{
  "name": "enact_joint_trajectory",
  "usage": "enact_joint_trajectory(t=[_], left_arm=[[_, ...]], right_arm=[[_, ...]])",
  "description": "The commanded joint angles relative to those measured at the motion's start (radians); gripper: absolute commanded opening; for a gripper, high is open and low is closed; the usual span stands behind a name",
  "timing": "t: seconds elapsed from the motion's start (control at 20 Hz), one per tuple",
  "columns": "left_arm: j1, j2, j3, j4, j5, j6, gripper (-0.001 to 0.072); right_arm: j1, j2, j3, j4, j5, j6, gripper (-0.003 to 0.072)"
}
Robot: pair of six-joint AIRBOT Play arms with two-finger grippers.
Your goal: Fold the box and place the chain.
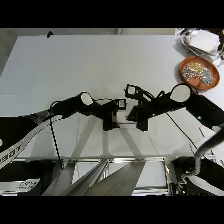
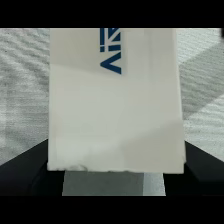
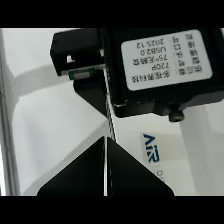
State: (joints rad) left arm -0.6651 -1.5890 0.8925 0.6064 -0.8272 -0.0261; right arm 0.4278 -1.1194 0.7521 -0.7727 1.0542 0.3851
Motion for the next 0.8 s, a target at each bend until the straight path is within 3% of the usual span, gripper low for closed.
enact_joint_trajectory(t=[0.0, 0.1, 0.75], left_arm=[[0.001, 0.001, 0.001, 0.000, 0.000, 0.000, 0.0314], [0.001, 0.001, 0.001, 0.000, 0.001, 0.000, 0.0314], [0.001, 0.001, 0.001, 0.000, 0.001, 0.000, 0.0314]], right_arm=[[-0.016, 0.002, -0.117, 0.173, -0.126, -0.100, 0.0008], [-0.035, 0.002, -0.154, 0.225, -0.129, -0.134, 0.0008], [-0.046, -0.012, -0.175, 0.182, -0.130, -0.132, 0.0007]])
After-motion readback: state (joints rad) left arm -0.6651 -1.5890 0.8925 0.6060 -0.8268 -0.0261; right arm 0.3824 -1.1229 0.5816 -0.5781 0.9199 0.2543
